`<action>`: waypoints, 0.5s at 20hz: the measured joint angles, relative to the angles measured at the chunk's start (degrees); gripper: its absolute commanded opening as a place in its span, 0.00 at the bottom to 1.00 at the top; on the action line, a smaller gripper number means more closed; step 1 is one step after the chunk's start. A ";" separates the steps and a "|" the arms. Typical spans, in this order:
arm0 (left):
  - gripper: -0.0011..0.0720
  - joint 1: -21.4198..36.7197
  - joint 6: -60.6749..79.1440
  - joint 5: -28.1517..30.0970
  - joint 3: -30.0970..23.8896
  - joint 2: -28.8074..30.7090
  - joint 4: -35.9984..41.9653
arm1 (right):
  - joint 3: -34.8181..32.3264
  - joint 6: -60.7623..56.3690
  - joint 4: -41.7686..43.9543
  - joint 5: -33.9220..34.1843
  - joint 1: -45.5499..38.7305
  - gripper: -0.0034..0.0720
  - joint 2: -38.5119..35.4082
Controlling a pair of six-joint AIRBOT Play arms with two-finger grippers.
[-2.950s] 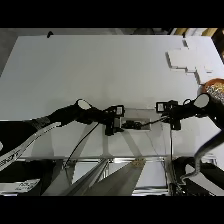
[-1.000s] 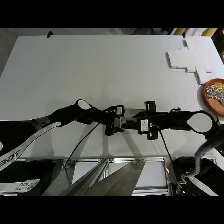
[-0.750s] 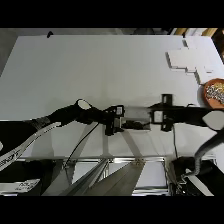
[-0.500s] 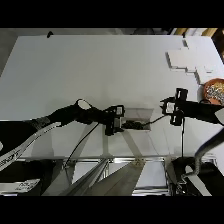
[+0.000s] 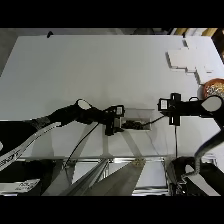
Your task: Fold the box and place the chain.
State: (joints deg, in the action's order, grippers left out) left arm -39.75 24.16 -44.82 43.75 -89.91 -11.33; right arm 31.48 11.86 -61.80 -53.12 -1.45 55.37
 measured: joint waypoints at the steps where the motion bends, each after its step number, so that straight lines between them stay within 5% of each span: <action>1: 0.44 0.00 0.00 0.00 0.00 0.00 0.00 | 0.00 0.02 -0.35 -0.20 -0.04 0.28 1.44; 10: 0.44 0.00 0.00 0.00 0.00 0.00 0.00 | -0.04 0.17 -4.26 -2.60 -0.09 0.28 8.11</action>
State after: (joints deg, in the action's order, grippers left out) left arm -39.75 24.16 -44.82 43.75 -89.91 -11.33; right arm 31.44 12.03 -66.06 -55.72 -1.54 63.48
